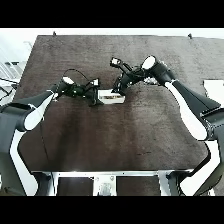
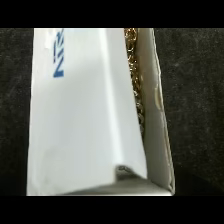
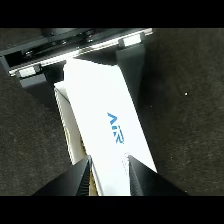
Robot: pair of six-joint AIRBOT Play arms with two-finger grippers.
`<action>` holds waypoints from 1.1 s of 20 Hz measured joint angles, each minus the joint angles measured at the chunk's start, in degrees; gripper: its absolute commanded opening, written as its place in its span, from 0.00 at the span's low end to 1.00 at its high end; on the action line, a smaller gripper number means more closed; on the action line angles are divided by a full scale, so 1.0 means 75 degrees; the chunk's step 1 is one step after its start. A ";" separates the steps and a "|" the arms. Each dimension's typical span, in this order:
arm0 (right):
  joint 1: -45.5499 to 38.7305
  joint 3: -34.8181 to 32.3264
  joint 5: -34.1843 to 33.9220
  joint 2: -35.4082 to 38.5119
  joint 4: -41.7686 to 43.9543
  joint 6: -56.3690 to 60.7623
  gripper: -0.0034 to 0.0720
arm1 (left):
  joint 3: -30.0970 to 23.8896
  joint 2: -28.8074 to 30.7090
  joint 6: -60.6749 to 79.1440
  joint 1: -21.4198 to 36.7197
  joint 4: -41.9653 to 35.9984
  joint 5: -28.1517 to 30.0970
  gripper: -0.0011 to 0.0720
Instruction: Fold the box and place the chain.
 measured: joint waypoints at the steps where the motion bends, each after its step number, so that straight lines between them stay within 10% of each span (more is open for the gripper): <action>1: 0.0038 -0.0052 -0.0009 -0.0003 -0.0020 0.0032 0.42 | 0.0000 0.0000 0.0009 0.0000 0.0000 0.0000 0.49; 16: 0.0146 -0.0641 0.0178 -0.0012 0.0058 0.0303 0.54 | 0.0006 0.0003 0.0082 -0.0003 0.0026 0.0000 0.49; 22: -0.0358 -0.0656 0.0490 -0.0006 0.1090 0.0076 0.23 | 0.0003 0.0000 -0.0006 0.0000 0.0009 -0.0003 0.49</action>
